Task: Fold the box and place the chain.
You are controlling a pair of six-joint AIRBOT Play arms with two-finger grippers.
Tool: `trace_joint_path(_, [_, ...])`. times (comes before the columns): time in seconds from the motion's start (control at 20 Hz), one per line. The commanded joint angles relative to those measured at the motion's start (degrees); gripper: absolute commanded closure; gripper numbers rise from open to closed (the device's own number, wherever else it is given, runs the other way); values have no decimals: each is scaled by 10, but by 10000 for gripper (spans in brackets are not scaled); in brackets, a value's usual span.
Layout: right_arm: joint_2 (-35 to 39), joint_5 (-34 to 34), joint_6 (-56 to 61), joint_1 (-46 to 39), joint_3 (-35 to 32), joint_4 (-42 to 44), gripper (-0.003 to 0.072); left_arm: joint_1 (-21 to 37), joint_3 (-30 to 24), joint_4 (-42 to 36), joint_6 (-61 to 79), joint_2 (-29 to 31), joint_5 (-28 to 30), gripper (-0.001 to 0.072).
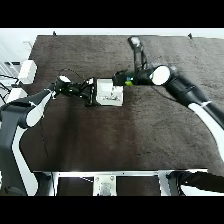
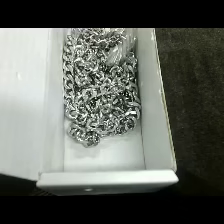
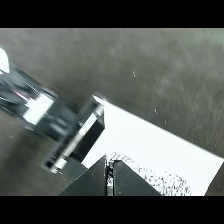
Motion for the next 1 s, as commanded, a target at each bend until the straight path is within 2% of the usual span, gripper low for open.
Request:
trace_joint_path(0.0, [-61, -67, 0, 7, -43, 0, 676, 0, 0, 0, 0, 0, 0, 425])
trace_joint_path(0.05, [-84, -69, 0, 6, -47, 0, 673, 0, 0, 0, 0, 0, 0, 425])
trace_joint_path(0.1, [-101, -69, 0, 6, -47, 0, 572, 0, 0, 0, 0, 0, 0, 425])
trace_joint_path(0.15, [-109, -68, 0, 5, -47, 0, 254, 0, 0, 0, 0, 0, 0, 425])
trace_joint_path(0.2, [-106, -64, 0, 2, -45, 0, 116, 0, 0, 0, 0, 0, 0, 425])
trace_joint_path(0.3, [-72, -43, -11, -5, -41, -2, 116, 0, 0, 0, 0, 0, 0, 425])
trace_joint_path(0.45, [17, -42, -66, -26, -41, -35, 115, 0, 0, 0, 0, 0, 0, 425])
trace_joint_path(0.6, [72, -84, -104, -77, -39, -54, 136, 0, 0, 0, 0, 0, 0, 425])
trace_joint_path(0.65, [72, -89, -128, -95, -31, -51, 317, 0, 0, 0, 0, 0, 0, 426])
trace_joint_path(0.7, [66, -87, -150, -113, -21, -38, 345, 0, 0, 0, 0, 0, 0, 425])
trace_joint_path(0.8, [35, -69, -231, -142, 2, 19, 345, 0, 0, 0, 0, 0, 0, 425])
trace_joint_path(0.95, [-42, 25, -369, -173, 59, 138, 384, 0, 0, 0, 0, 0, 0, 425])
